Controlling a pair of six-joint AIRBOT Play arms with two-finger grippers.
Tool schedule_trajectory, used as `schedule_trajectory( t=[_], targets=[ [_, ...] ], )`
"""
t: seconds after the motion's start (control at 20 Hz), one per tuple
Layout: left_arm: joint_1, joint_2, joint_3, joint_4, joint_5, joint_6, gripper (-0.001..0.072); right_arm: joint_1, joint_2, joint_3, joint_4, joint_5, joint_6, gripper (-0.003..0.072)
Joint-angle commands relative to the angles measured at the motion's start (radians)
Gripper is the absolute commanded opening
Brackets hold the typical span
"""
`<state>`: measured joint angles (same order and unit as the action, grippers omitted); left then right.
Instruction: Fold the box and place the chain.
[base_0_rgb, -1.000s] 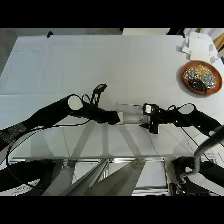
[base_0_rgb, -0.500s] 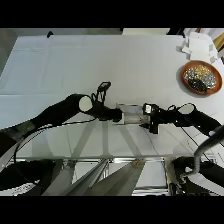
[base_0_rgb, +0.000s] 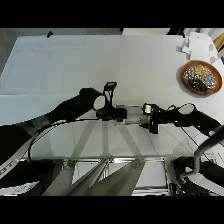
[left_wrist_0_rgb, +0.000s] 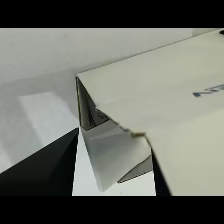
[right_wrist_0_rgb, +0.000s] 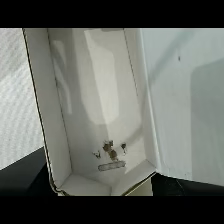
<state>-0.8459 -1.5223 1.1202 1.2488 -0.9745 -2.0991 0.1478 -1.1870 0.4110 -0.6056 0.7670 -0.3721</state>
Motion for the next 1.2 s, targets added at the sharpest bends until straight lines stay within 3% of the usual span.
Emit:
schedule_trajectory(
  t=[0.0,0.1,0.2,0.8,1.0,1.1,1.15],
  targets=[
    [-0.022,-0.066,0.092,0.053,-0.131,-0.09,0.0491,0.0,0.001,0.0,0.0,0.001,0.0,0.0404],
    [-0.029,-0.098,0.145,0.054,-0.142,-0.132,0.0462,0.0,0.001,0.0,0.0,0.0,0.0,0.0404],
    [-0.035,-0.11,0.167,0.054,-0.126,-0.174,0.0387,0.0,0.001,0.0,0.0,0.0,0.0,0.0404],
    [-0.066,-0.153,0.167,0.135,-0.138,-0.309,0.0384,0.0,0.001,0.0,0.0,0.001,0.0,0.0405],
    [-0.073,-0.163,0.167,0.134,-0.121,-0.311,0.0279,0.0,0.001,0.0,0.0,0.0,0.0,0.0405],
    [-0.078,-0.165,0.167,0.136,-0.123,-0.31,0.0143,0.0,0.001,0.0,0.0,0.0,0.0,0.0405],
    [-0.078,-0.165,0.167,0.136,-0.124,-0.31,0.0138,0.0,0.001,0.0,0.0,0.0,0.0,0.0405]
  ],
)
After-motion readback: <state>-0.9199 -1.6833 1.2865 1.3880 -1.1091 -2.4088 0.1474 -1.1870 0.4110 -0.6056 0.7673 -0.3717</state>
